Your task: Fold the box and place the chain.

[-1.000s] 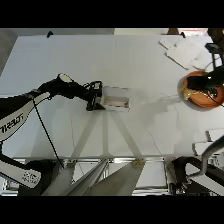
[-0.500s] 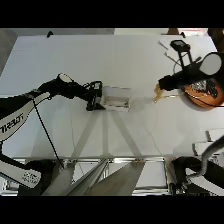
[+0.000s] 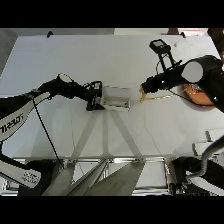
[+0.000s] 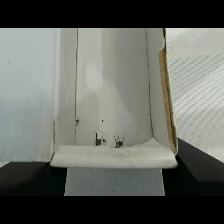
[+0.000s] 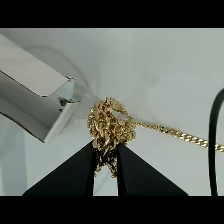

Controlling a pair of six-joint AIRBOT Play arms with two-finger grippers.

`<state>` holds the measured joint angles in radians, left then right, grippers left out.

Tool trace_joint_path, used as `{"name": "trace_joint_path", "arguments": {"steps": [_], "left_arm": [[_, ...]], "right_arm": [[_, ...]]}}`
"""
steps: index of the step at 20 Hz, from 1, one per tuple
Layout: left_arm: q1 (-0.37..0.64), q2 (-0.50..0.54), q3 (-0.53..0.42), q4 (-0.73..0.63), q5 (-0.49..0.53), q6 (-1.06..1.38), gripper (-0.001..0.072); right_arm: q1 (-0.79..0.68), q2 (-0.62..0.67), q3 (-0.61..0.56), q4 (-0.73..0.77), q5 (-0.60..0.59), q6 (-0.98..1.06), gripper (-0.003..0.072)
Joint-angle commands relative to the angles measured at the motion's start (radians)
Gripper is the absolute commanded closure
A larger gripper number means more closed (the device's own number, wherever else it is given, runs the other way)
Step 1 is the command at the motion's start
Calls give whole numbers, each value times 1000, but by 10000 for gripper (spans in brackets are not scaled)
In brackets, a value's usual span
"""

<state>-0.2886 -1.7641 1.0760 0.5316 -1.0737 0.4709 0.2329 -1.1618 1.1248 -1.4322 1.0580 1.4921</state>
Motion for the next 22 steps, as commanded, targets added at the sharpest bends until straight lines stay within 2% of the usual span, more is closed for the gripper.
{"name": "trace_joint_path", "arguments": {"steps": [1, 6, 15, 22], "left_arm": [[0, 0, 0, 0, 0, 0, 333], [0, 0, 0, 0, 0, 0, 333], [0, 0, 0, 0, 0, 0, 333], [0, 0, 0, 0, 0, 0, 333]], "right_arm": [[54, -15, 1, 2, -27, 0, 679], [131, -48, 1, 27, -43, 0, 679], [248, -62, 1, 90, -196, 0, 679], [254, -186, 1, 139, -214, 0, 679]]}}
